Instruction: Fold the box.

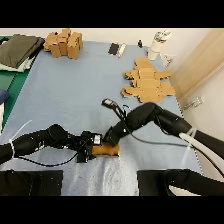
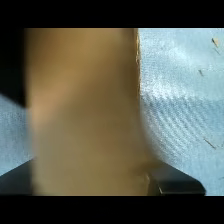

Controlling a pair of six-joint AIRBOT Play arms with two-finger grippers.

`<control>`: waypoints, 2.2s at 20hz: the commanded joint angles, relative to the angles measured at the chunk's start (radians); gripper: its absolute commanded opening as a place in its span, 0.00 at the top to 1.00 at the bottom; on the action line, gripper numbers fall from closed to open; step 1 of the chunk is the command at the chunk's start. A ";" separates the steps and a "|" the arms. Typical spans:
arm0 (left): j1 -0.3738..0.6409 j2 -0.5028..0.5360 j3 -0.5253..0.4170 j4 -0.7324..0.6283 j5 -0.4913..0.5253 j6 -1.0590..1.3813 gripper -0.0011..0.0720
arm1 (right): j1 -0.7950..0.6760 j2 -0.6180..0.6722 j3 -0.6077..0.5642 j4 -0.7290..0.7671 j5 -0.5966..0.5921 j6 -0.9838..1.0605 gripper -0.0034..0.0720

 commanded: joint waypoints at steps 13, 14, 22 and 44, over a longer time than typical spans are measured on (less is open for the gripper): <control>0.000 0.000 0.001 0.000 0.000 0.000 0.27 | 0.352 0.403 -0.343 -0.430 0.533 -0.045 0.35; 0.000 0.000 0.001 0.000 0.000 0.000 0.27 | 0.360 0.415 -0.343 -0.432 0.531 -0.075 0.34; 0.000 0.000 0.001 0.000 0.000 0.000 0.27 | 0.407 0.364 -0.343 -0.446 0.502 -0.150 0.15; 0.000 0.000 0.001 0.000 0.000 0.000 0.27 | 0.462 0.315 -0.305 -0.608 0.523 -0.110 0.31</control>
